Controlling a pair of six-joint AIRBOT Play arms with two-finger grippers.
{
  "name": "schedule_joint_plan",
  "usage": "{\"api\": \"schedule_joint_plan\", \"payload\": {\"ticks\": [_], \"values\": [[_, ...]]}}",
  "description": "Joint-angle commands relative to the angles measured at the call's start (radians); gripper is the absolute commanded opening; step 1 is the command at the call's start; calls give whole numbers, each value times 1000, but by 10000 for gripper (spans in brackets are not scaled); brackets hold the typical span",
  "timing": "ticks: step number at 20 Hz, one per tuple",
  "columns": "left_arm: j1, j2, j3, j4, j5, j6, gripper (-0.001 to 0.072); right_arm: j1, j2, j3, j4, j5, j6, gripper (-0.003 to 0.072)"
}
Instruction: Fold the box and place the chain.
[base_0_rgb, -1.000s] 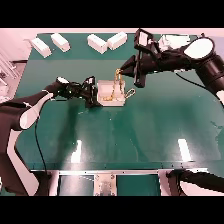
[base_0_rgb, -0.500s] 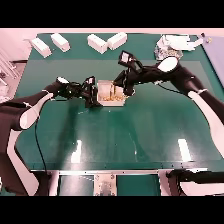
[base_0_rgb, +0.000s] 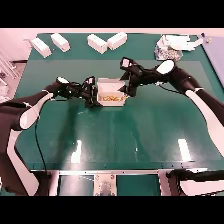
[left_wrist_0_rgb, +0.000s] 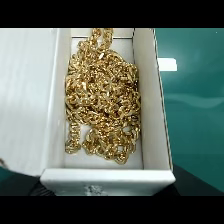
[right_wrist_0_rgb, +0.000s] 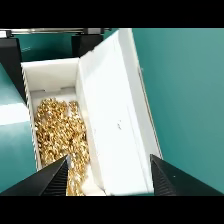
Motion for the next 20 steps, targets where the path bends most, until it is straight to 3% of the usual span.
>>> {"api": "schedule_joint_plan", "payload": {"ticks": [1,12,20], "values": [[0,0,1,0,0,0,513,-78,25,-2,-17,80,-10,565],[0,0,1,0,0,0,513,-167,-178,-27,-5,111,-403,566],[0,0,1,0,1,0,514,-159,-239,-25,174,108,-583,566]]}}
